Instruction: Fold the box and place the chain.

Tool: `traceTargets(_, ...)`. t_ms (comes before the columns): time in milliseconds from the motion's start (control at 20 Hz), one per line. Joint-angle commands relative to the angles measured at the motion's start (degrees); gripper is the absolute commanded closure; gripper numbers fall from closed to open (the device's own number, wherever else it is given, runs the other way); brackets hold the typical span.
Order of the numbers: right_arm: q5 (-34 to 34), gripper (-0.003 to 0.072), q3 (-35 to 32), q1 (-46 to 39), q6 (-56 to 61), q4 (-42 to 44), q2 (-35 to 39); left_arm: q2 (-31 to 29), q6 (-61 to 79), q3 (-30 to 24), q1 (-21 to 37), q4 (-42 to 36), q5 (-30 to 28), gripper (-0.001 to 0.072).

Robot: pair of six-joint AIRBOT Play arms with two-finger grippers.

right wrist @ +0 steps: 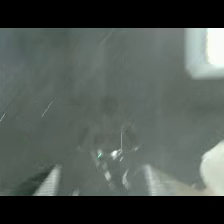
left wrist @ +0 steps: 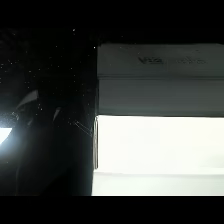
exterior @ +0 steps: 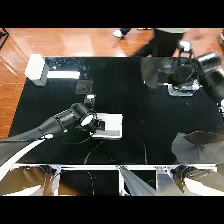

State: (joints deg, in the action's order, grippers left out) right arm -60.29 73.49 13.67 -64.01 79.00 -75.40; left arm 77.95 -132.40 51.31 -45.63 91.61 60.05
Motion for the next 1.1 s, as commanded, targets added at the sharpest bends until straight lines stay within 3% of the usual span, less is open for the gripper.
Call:
traceTargets(0, 1.8, -0.0014, 8.8, -8.6, -3.3, -1.1, -8.4, 0.0, 0.0, 0.0, 0.0, -0.4, 0.0, 0.0688)
traceTargets(200, 1.5, -0.0003, 19.0, -16.1, -0.7, -1.1, -19.0, 0.0, 0.0, 0.0, 0.0, -0.4, -1.3, 0.0688)
traceTargets(250, 1.0, 0.0088, 21.0, -17.6, -0.7, -1.1, -21.4, 0.0, 0.0, 0.0, 0.0, -0.6, -2.2, 0.0688)
traceTargets(350, 0.7, 0.0107, 24.2, -20.4, -0.8, -0.1, -25.6, 0.0, 0.0, 0.0, 0.1, -0.9, -3.0, 0.0688)
traceTargets(1050, 4.2, 0.0108, 25.6, -25.7, -1.0, 1.7, -34.7, 0.0, 0.0, 0.0, 0.1, -1.0, -2.6, 0.0688)
